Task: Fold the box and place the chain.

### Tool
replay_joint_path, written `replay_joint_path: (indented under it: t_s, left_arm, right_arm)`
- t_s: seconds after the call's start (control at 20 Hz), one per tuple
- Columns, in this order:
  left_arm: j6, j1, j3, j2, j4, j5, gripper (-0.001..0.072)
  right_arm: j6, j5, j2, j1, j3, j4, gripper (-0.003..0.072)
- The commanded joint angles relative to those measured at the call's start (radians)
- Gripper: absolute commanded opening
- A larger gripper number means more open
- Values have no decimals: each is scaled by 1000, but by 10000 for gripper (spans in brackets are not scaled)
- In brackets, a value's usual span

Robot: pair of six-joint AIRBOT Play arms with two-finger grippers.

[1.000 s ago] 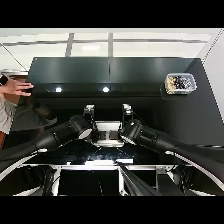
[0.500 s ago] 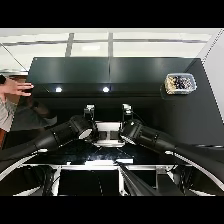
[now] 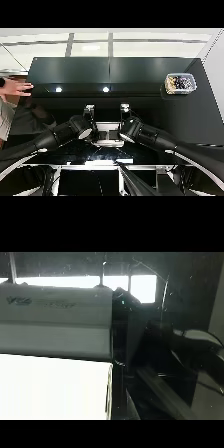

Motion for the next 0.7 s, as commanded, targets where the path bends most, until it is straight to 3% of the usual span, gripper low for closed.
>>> replay_joint_path:
  t_s: [0.0,0.15,0.25,0.4,0.45,0.65]
  left_arm:
    - [2,0,1,0,1,0,30]
    - [2,0,1,0,0,0,30]
    - [2,0,1,0,0,0,30]
    - [2,0,1,0,0,0,30]
    - [2,0,1,0,0,0,30]
    - [2,0,1,0,1,-3,30]
  right_arm:
    - [-14,24,1,1,11,3,381]
    - [-14,24,-2,8,11,8,378]
    - [-14,30,-14,15,11,8,309]
    - [-9,38,-32,14,11,8,296]
    - [-10,43,-37,14,11,8,250]
    - [-9,36,-39,12,13,7,250]
